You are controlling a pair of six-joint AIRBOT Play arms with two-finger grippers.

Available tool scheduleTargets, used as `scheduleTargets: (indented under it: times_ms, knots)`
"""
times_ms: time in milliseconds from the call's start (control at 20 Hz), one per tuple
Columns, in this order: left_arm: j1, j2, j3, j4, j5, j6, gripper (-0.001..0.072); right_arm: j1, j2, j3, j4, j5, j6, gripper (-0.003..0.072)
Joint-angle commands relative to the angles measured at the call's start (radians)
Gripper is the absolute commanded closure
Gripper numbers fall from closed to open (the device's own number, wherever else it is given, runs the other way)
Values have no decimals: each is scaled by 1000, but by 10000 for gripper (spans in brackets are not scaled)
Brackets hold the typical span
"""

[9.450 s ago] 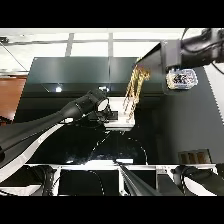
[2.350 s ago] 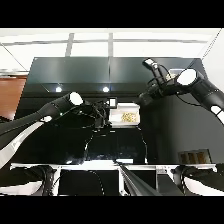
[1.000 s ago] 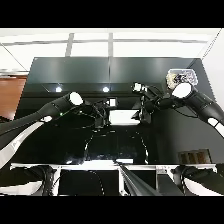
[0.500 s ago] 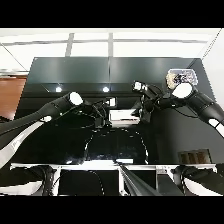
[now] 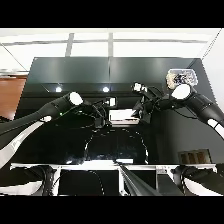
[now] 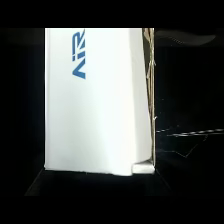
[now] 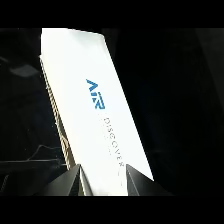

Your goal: Fold the box and place the chain.

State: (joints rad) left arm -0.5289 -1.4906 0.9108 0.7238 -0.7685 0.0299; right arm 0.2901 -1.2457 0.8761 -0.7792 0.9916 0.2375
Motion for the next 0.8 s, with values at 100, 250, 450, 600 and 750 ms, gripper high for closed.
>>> scheduleTargets:
  times_ms: [100,250,450,600,750]
  knots:
    - [-1,0,0,-1,-2,0,318,1,0,-16,-3,5,2,395]
    - [-1,0,0,-1,-2,0,318,1,0,-23,3,11,6,552]
    - [-1,0,0,-1,-2,0,318,1,0,-23,3,21,6,621]
    - [-1,0,0,-1,-2,0,318,1,0,-23,0,20,10,587]
    - [-1,0,0,-1,-2,0,318,1,0,-23,0,18,21,423]
